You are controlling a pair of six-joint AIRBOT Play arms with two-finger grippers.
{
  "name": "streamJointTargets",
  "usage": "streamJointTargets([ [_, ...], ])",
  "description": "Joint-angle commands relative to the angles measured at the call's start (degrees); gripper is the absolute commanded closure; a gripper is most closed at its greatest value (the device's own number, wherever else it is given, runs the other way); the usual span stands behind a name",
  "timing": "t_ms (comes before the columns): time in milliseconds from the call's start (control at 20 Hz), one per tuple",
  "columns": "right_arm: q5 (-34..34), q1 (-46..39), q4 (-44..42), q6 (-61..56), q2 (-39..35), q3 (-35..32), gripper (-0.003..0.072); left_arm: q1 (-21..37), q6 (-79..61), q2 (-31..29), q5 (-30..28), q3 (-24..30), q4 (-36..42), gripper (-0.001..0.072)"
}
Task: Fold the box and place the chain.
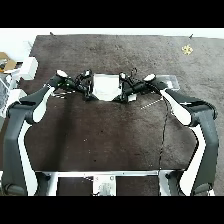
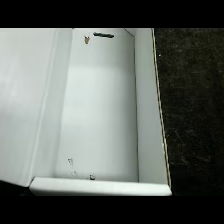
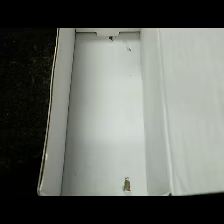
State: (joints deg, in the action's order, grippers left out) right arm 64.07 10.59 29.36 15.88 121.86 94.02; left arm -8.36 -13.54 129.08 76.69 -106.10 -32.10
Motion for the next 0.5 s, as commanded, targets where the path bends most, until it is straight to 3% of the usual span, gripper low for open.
streamJointTargets([
  [0,0.0,0.0,0.0,0.0,0.0,0.0,0.0319,0.0,0.0,0.0,0.7,0.0,-0.5,0.0299],
  [450,0.0,0.0,0.0,0.0,0.0,0.0,0.0319,0.0,0.0,0.0,0.7,0.0,-0.1,0.0299],
])
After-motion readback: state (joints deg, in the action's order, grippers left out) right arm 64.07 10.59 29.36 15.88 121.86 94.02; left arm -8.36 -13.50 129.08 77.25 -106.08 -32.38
